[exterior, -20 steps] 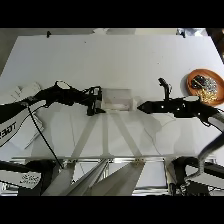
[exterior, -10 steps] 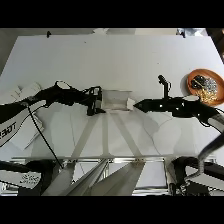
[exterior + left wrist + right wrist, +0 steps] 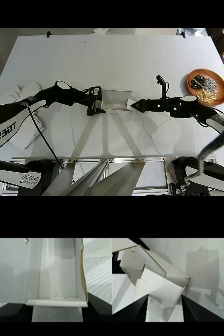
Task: Fold the box and place the chain.
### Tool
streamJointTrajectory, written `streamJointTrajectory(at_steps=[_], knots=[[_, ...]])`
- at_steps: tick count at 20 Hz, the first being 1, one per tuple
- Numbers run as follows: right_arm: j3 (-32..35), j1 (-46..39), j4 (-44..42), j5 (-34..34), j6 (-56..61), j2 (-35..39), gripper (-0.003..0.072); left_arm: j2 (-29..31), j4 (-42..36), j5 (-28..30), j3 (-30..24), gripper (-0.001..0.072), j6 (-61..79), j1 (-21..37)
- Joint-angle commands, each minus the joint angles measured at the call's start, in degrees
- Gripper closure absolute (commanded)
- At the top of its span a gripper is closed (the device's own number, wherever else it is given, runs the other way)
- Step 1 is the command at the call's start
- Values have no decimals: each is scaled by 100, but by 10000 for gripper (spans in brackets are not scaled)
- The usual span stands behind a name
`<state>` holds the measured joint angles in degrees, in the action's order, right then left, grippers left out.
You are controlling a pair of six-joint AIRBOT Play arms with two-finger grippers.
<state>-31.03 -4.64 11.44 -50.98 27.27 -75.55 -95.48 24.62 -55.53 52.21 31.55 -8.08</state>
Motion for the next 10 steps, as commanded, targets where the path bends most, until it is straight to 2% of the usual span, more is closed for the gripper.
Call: streamJointTrajectory(at_steps=[1, 7, 8, 10], knots=[[-4, 7, -302, -46, 249, 4, 227, 4, 2, 2, 2, 692, 0, 0], [-4, 238, -446, -140, 229, 4, 243, 4, 2, 2, 2, 692, 0, 0], [-4, 339, -400, -26, 227, 7, 278, 4, 2, 2, 2, 692, 0, 0], [-4, 522, -205, 308, 254, 7, 284, 4, 2, 2, 2, 692, 0, 0]])
